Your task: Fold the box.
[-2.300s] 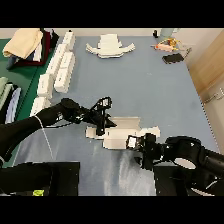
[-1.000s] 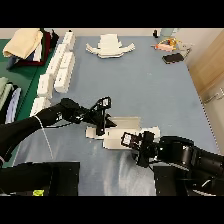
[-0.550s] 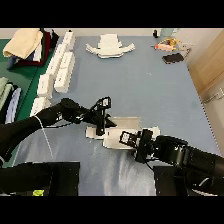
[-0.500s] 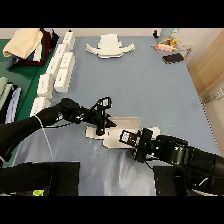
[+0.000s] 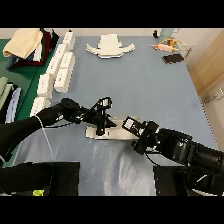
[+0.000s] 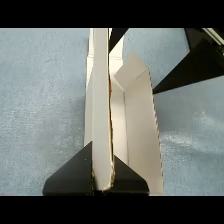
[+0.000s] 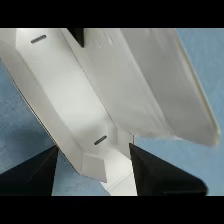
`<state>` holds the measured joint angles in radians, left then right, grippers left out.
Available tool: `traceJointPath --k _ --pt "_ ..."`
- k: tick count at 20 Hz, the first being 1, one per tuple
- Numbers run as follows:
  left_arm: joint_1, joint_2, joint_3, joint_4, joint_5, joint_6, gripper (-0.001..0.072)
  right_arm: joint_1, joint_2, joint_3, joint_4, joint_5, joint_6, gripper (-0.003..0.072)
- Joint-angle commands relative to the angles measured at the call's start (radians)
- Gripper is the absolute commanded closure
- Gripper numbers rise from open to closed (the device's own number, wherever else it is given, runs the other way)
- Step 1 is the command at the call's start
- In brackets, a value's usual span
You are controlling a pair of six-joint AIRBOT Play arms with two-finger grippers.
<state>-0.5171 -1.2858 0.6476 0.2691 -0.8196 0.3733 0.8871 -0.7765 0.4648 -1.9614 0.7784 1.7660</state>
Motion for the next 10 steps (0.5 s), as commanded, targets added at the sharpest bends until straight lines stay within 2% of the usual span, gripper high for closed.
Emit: traceJointPath --k 1,3,6,8,10 --pt "-0.001 -0.001 -0.001 0.000 -0.002 0.000 0.0698 -0.033 0.001 0.010 0.022 0.051 0.023 -0.0034" --pt "-0.001 -0.001 -0.001 0.000 -0.002 0.000 0.0697 -0.069 0.001 0.010 0.066 0.050 -0.066 -0.0034" --pt "0.000 -0.001 -0.001 0.000 -0.002 0.000 0.0697 -0.156 0.012 0.010 0.186 0.010 -0.317 -0.0034" --pt "0.000 -0.001 -0.001 0.000 -0.002 0.000 0.0697 -0.248 0.013 0.010 0.329 -0.040 -0.545 -0.0034" --pt "-0.001 -0.001 -0.001 0.000 -0.002 0.000 0.0697 -0.366 0.008 0.010 0.533 -0.076 -0.821 -0.0034"
